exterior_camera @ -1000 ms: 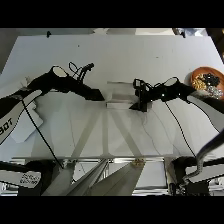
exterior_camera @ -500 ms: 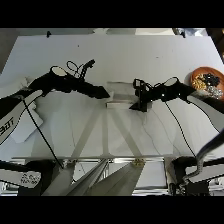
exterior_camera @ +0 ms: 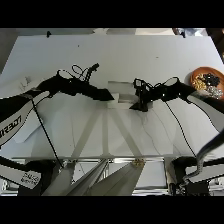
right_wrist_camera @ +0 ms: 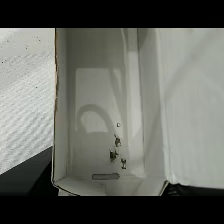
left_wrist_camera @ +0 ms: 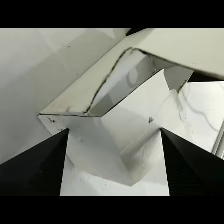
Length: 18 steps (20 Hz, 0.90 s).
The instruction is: Fold the box and place the chain.
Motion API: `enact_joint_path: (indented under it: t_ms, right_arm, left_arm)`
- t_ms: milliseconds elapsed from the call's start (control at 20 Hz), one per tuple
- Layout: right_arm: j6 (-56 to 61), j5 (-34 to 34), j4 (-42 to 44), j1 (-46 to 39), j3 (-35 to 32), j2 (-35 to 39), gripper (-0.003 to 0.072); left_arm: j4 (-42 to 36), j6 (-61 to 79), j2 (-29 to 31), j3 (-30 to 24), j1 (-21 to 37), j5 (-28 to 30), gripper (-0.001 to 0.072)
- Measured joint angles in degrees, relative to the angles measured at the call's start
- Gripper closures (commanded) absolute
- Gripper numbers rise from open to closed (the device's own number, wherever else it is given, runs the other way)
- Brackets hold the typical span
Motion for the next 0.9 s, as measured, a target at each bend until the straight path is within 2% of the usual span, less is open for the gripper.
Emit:
enact_joint_path:
  t_ms: [250, 350, 600, 900]
  right_arm:
    - [0.0, -0.02, 0.02, 0.0, 0.0, 0.0, 0.0323]
    - [0.0, -0.02, 0.04, 0.0, 0.0, 0.0, 0.0323]
    - [-0.02, -0.46, 0.33, 0.09, 0.0, -0.02, 0.0323]
    - [0.02, -0.24, 0.24, 0.04, 0.0, -0.04, 0.0323]
  left_arm:
    - [1.42, 0.0, 0.31, 0.0, -2.67, 4.42, 0.0083]
    - [4.42, -1.16, 0.9, 0.11, -3.34, 5.77, 0.0132]
    - [16.52, -8.24, 4.22, 0.11, -3.37, 10.36, 0.0132]
    - [19.93, -12.92, 8.0, 0.11, -3.15, 13.29, 0.0125]
